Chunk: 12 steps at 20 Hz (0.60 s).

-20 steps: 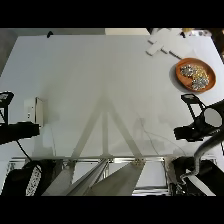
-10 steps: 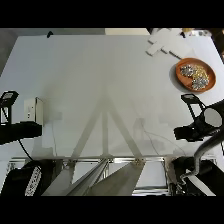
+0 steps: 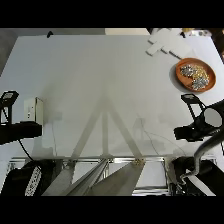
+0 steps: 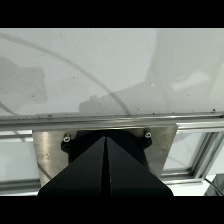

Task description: Fold the box and place the chain.

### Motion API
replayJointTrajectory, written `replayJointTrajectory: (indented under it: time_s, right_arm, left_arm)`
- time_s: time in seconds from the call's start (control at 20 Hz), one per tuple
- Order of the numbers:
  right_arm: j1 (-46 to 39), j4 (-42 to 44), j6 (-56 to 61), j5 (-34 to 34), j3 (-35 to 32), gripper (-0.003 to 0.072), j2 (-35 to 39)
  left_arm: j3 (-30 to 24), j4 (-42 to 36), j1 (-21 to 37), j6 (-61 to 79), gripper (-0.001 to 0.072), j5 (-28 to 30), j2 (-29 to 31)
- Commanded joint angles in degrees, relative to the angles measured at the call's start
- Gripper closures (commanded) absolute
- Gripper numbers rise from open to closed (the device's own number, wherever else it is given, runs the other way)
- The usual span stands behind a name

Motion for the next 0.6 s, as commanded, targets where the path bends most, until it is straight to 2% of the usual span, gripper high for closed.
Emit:
replayJointTrajectory:
  time_s: [0.0, 0.15, 0.55]
  right_arm:
    - [0.02, 0.02, 0.00, 0.00, 0.04, 0.0675, -0.02]
    - [0.02, 0.02, 0.00, 0.00, 0.04, 0.0675, -0.02]
    - [0.02, 0.02, 0.00, 0.00, 0.04, 0.0675, -0.02]
  left_arm:
    - [-0.02, -0.02, -0.02, 0.02, 0.0659, 0.00, 0.07]
    - [-0.02, -0.02, -0.02, 0.02, 0.0625, 0.02, 0.07]
    - [-0.02, -0.02, -0.02, 0.02, 0.0632, 0.02, 0.07]
